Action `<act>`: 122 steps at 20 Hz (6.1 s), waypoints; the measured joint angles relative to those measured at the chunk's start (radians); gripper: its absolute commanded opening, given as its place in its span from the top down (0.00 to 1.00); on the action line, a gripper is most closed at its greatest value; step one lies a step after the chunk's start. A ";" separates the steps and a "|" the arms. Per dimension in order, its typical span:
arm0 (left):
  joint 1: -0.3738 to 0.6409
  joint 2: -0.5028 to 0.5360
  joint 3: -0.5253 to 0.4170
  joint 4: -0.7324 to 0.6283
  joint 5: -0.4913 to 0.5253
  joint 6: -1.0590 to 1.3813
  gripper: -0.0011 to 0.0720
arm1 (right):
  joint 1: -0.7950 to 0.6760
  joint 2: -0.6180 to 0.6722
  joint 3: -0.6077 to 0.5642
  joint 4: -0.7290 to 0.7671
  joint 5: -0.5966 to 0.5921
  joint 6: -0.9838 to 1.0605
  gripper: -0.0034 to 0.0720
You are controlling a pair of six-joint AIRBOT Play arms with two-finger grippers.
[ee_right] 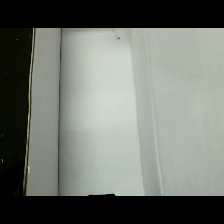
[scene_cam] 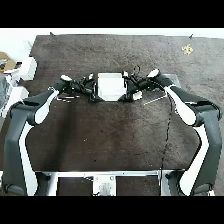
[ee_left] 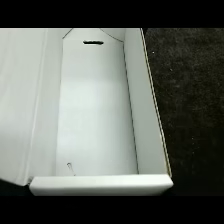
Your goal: Fold the box and place the chain.
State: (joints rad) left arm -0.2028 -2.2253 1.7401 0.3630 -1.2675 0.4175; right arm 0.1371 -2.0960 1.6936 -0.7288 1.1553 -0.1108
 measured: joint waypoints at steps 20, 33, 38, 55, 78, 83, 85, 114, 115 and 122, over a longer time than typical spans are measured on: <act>-0.002 0.000 0.000 -0.003 0.018 0.000 0.59 | -0.016 0.242 -0.001 -0.198 0.084 0.283 0.95; -0.002 0.000 0.000 -0.003 0.019 -0.003 0.59 | -0.012 0.128 -0.004 0.227 -0.137 0.125 0.95; -0.002 0.000 0.000 -0.003 0.019 -0.003 0.59 | -0.037 0.075 -0.004 0.232 -0.145 0.109 0.95; -0.002 0.000 0.000 -0.004 0.019 0.001 0.59 | -0.056 0.202 0.050 0.173 -0.049 0.128 0.82; -0.002 0.000 0.000 -0.003 0.019 -0.001 0.59 | -0.005 0.229 -0.168 -0.138 -0.082 0.002 0.62; -0.001 0.000 0.000 -0.003 0.018 0.000 0.59 | 0.014 0.222 -0.169 -0.090 -0.080 -0.003 0.68; 0.000 0.000 0.000 -0.003 0.018 0.000 0.59 | 0.033 0.209 -0.169 -0.072 -0.089 -0.005 0.68; -0.001 0.000 0.000 -0.005 0.021 -0.002 0.59 | -0.019 0.314 -0.169 -0.311 -0.114 0.428 0.95; -0.001 0.000 0.000 -0.005 0.021 -0.002 0.59 | -0.031 0.336 -0.169 -0.324 -0.113 0.512 0.95; -0.001 0.000 0.000 -0.003 0.018 -0.001 0.59 | -0.114 0.394 -0.169 -0.385 -0.046 1.023 0.95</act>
State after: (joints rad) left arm -0.2035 -2.2253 1.7397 0.3595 -1.2491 0.4164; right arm 0.0227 -1.7020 1.5242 -1.1141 1.1091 0.9127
